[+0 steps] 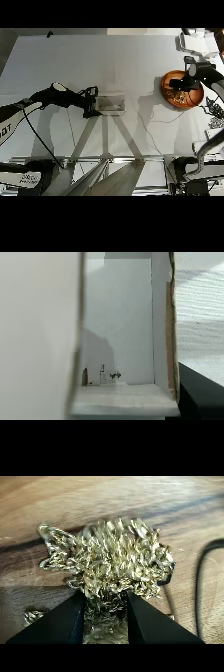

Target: Fold the box and place the chain.

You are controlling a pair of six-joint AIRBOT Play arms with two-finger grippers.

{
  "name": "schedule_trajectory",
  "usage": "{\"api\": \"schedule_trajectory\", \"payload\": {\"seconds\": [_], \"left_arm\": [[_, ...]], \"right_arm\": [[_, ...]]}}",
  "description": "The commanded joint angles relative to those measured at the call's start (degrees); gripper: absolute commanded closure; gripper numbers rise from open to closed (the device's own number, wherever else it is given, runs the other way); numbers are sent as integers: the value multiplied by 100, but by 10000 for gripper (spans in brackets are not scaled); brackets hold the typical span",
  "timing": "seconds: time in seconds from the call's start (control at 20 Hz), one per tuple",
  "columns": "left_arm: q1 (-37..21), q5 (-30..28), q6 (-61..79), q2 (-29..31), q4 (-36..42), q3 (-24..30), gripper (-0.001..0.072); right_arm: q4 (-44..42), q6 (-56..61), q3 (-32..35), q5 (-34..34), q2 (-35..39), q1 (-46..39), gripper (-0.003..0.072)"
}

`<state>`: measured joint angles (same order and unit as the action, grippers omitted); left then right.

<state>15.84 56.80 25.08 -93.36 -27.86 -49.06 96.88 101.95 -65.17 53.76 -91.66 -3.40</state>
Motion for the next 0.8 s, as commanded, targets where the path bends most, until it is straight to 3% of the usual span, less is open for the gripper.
{"api": "schedule_trajectory", "payload": {"seconds": [0.0, 0.35, 0.75], "left_arm": [[-4, 0, 0, 0, -2, 2, 567], [-2, 0, 0, 0, 0, 2, 567], [-2, 0, 0, 0, -2, 2, 567]], "right_arm": [[-111, -7, 11, 11, 103, 17, 676], [-74, -365, 13, 219, 1502, 229, 679], [-74, -968, 13, 1661, 2992, 1429, 679]]}}
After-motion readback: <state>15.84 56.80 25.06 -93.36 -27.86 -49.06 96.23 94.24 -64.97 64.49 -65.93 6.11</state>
